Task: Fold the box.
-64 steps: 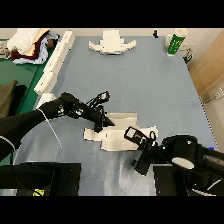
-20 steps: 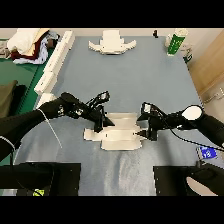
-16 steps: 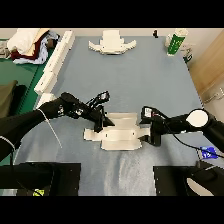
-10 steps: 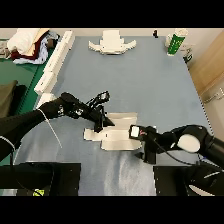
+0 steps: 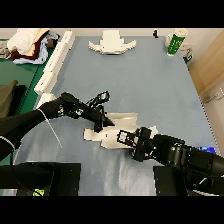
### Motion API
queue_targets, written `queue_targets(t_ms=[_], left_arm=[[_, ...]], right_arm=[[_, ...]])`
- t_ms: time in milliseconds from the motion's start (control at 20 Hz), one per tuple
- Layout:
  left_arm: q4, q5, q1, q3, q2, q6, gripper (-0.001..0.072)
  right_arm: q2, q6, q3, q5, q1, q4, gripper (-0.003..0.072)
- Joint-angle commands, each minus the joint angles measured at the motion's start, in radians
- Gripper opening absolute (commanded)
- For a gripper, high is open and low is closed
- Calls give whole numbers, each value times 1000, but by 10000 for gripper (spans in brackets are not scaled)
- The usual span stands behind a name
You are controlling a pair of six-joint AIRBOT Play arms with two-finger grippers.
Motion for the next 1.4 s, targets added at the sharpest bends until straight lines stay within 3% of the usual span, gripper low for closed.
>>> queue_targets(t_ms=[0,300,500,650,750,850,1000,1150,1350], left_arm=[[0,0,0,1,0,0,14],[0,0,0,1,0,0,14],[0,0,0,1,0,0,14],[0,0,0,1,0,0,14],[0,0,0,1,0,0,14],[0,0,0,1,0,0,13],[0,0,0,1,0,0,14],[0,0,0,1,0,0,14],[0,0,0,1,0,0,14]], right_arm=[[0,213,15,-6,15,-191,713],[159,235,7,95,-1,-200,712],[173,104,-31,-4,-133,-90,713],[173,-246,-31,-85,-273,174,712],[172,-641,-31,-96,-396,489,712],[159,-1095,-30,-55,-544,859,712],[69,-1524,-15,94,-751,1201,713],[-83,-1744,38,225,-852,1313,713],[-238,-1822,132,238,-850,1275,713]])
